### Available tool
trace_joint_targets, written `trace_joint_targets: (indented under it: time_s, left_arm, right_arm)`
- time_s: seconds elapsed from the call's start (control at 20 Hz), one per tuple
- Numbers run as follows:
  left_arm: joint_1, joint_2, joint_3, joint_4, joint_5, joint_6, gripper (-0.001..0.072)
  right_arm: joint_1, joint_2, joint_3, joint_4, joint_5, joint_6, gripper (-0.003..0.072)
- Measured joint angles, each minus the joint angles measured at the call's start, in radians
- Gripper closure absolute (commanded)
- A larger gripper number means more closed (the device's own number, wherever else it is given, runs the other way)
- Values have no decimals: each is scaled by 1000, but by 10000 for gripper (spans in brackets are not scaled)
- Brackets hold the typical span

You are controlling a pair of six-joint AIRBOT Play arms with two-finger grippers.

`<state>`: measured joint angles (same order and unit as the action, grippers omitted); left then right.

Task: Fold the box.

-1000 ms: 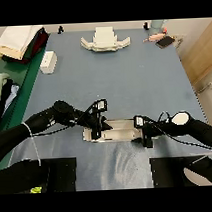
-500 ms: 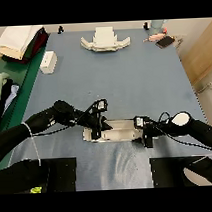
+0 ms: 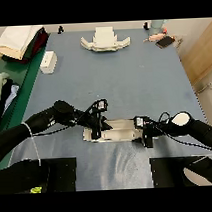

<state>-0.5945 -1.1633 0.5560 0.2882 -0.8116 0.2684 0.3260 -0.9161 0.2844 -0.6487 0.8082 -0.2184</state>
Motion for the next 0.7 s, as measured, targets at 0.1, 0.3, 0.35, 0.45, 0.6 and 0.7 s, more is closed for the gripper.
trace_joint_targets:
  time_s: [0.1,0.3,0.35,0.45,0.6,0.7]
  left_arm:
    - [0,0,0,0,2,-1,694]
    - [-3,-4,-2,23,40,-4,295]
    - [1,-2,-2,30,39,-7,286]
    - [-2,-1,0,10,30,-21,284]
    - [2,6,0,14,41,-61,181]
    - [9,34,0,62,44,-153,37]
  right_arm:
    - [0,0,0,0,0,0,172]
    - [0,0,0,2,-5,0,172]
    - [-2,0,0,3,-5,0,172]
    - [-2,0,0,3,-5,0,172]
    - [-2,0,0,3,-5,0,172]
    - [-2,0,0,2,-4,0,172]
